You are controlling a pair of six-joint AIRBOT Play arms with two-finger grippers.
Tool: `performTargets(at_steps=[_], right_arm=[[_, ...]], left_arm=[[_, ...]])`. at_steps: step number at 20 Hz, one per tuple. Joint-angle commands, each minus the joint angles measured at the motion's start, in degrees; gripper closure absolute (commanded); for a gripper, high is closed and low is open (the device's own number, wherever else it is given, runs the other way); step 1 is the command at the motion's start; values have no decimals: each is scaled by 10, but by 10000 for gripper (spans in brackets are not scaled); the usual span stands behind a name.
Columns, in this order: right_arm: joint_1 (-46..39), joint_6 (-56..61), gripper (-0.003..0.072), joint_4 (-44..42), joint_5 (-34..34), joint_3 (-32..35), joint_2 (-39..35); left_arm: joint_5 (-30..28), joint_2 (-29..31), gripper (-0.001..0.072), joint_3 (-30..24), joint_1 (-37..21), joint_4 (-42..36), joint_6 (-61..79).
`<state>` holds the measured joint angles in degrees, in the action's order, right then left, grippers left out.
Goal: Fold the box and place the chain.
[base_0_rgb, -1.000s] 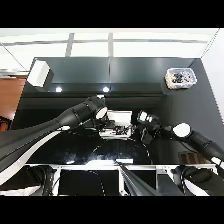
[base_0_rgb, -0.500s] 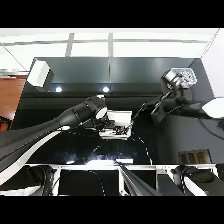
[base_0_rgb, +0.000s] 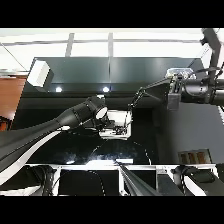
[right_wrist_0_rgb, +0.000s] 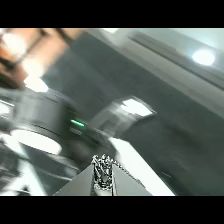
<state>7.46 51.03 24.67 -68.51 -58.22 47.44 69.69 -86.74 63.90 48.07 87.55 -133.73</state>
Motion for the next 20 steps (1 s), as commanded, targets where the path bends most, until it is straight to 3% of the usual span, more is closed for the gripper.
performTargets(at_steps=[1,6,13,15,20], right_arm=[[20,18,681,-62,-20,-9,1],[101,97,681,79,1,59,21],[175,151,658,102,153,158,59],[172,182,350,153,153,160,63],[58,190,351,181,74,146,34]], left_arm=[[0,0,683,0,0,0,0],[0,0,683,0,0,0,0],[-1,0,683,0,0,0,0],[-1,0,683,0,0,0,0],[0,0,683,0,0,0,0]])
